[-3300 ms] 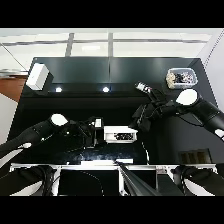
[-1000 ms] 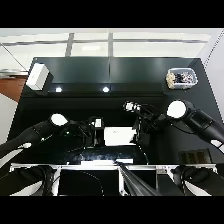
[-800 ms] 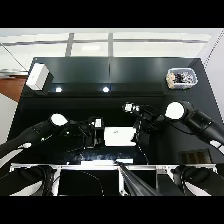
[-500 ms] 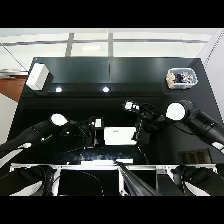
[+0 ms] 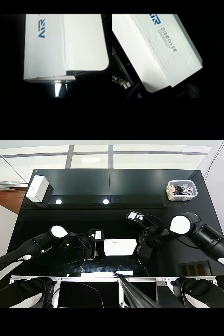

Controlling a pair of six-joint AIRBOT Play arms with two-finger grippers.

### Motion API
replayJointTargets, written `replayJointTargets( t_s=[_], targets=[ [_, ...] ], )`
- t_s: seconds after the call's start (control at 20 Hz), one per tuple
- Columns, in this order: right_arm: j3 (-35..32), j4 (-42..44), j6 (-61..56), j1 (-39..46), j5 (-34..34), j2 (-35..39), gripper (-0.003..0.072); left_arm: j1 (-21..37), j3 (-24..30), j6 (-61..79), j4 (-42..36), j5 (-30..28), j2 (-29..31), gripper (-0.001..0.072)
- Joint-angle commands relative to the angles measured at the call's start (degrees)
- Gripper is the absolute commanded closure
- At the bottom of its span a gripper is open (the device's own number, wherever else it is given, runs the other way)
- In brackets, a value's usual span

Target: Fold the box and place the chain.

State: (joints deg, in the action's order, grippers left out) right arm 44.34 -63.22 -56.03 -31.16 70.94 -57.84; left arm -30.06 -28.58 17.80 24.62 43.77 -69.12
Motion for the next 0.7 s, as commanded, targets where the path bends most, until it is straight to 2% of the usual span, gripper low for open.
replayJointTargets(
  t_s=[0.0, 0.15, 0.2, 0.25, 0.35, 0.4, 0.65],
  targets=[
    [-1.20, 0.26, -5.25, -0.04, 0.83, 0.07, -0.0023, -0.02, -0.02, 0.00, 0.00, -0.04, -0.04, 0.0309],
    [-3.06, 0.90, -7.26, -0.04, -0.59, 0.04, -0.0022, -0.02, -0.02, 0.00, 0.00, -0.02, -0.04, 0.0309],
    [-3.10, 0.85, -8.09, -0.04, -0.72, 0.04, 0.0019, -0.02, -0.02, 0.00, 0.00, -0.02, -0.04, 0.0309],
    [-3.10, 1.29, -8.15, -0.04, -0.70, 0.04, 0.0156, -0.02, -0.02, 0.00, 0.00, -0.04, -0.04, 0.0309],
    [-3.10, 2.21, -8.24, -0.04, -1.14, 0.04, 0.0266, -0.02, -0.02, 0.00, 0.00, -0.04, -0.04, 0.0309],
    [-3.10, 2.78, -8.24, -0.04, -1.36, 0.04, 0.0373, -0.02, -0.02, 0.00, 0.00, -0.02, -0.04, 0.0309],
    [-3.10, 4.94, -8.35, -0.04, -1.86, 0.04, 0.0379, -0.02, -0.02, 0.00, 0.00, -0.04, -0.04, 0.0309]
  ],
)
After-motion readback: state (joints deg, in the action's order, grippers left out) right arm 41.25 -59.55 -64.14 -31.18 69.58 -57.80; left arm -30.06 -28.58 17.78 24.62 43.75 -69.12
